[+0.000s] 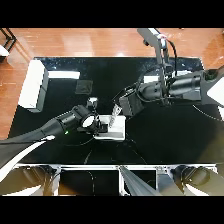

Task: Fold the box and place the chain.

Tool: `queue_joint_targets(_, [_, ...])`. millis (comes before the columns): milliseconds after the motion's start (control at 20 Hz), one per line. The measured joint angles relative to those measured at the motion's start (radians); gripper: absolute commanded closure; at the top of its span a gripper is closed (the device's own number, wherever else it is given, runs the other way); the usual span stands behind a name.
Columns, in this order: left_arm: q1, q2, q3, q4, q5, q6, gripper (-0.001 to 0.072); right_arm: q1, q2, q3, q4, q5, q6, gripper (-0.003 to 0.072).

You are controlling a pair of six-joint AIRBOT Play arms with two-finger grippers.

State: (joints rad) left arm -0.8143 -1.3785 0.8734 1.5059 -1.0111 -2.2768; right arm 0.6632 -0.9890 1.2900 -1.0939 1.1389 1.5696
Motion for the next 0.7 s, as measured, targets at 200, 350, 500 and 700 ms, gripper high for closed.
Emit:
queue_joint_targets(200, [0.0,0.0,0.0,0.0,0.0,0.0,0.0683,0.002,-0.003,0.0,-0.074,0.056,0.04,0.0667])
queue_joint_targets(350, [0.0,0.0,0.0,0.0,0.0,0.0,0.0683,0.004,-0.004,-0.008,-0.135,0.104,0.076,0.0667])
queue_joint_targets(500, [0.0,0.0,0.0,0.0,0.0,0.0,0.0683,0.005,-0.005,-0.05,-0.126,0.13,0.088,0.0666])
queue_joint_targets(700, [0.0,0.0,0.0,0.0,0.0,0.0,0.0683,0.005,-0.008,-0.137,-0.028,0.071,0.082,0.0666])
